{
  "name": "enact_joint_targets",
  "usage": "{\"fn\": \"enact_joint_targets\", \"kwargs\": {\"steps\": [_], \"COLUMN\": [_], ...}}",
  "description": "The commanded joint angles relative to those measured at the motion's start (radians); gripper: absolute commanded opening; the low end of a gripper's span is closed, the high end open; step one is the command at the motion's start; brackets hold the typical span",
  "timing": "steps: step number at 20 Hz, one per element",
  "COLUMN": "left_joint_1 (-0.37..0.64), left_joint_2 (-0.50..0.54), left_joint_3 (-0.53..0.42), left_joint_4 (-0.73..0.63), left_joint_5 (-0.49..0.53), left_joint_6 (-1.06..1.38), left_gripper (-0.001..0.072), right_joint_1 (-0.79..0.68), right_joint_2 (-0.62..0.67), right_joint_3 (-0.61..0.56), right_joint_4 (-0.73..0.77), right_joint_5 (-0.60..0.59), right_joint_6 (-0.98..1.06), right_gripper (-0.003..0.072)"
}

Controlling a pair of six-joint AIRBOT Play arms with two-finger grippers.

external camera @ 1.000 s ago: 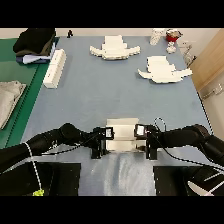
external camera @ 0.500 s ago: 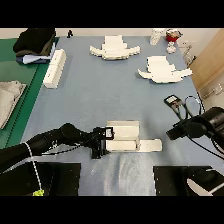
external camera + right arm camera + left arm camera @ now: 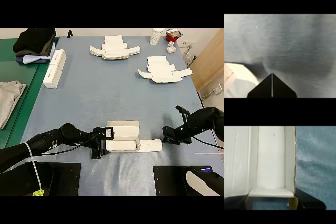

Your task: Fold the box.

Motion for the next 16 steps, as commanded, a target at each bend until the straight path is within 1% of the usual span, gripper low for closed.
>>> {"fn": "enact_joint_targets", "kwargs": {"steps": [1,3,5,9,10,11,12,13,16], "left_joint_1": [0.001,0.001,0.001,0.001,0.001,0.001,0.001,0.001,0.001], "left_joint_2": [-0.001,-0.001,-0.001,-0.001,-0.001,-0.001,-0.001,-0.001,-0.001], "left_joint_3": [0.0,0.0,0.0,0.0,0.0,0.0,0.0,0.0,0.0], "left_joint_4": [0.0,0.0,0.0,0.0,0.0,0.0,0.0,0.0,0.0], "left_joint_5": [0.0,0.0,0.0,0.0,0.0,0.0,0.0,0.0,0.0], "left_joint_6": [0.0,0.0,0.0,0.0,0.0,0.0,0.0,0.0,0.0], "left_gripper": [0.0465,0.0465,0.0465,0.0465,0.0464,0.0465,0.0465,0.0465,0.0465], "right_joint_1": [-0.008,0.034,0.089,0.164,0.179,0.191,0.201,0.212,0.229], "right_joint_2": [-0.024,-0.024,-0.014,0.069,0.091,0.108,0.12,0.128,0.131], "right_joint_3": [-0.08,-0.115,-0.119,-0.103,-0.097,-0.089,-0.081,-0.069,-0.026], "right_joint_4": [0.211,0.243,0.282,0.307,0.311,0.311,0.312,0.312,0.313], "right_joint_5": [0.001,0.009,0.02,0.046,0.046,0.045,0.042,0.042,0.047], "right_joint_6": [-0.071,-0.073,-0.093,-0.096,-0.096,-0.096,-0.096,-0.096,-0.096], "right_gripper": [0.0005,0.0006,0.0006,0.0007,0.0019,0.0114,0.0252,0.0308,0.0308]}}
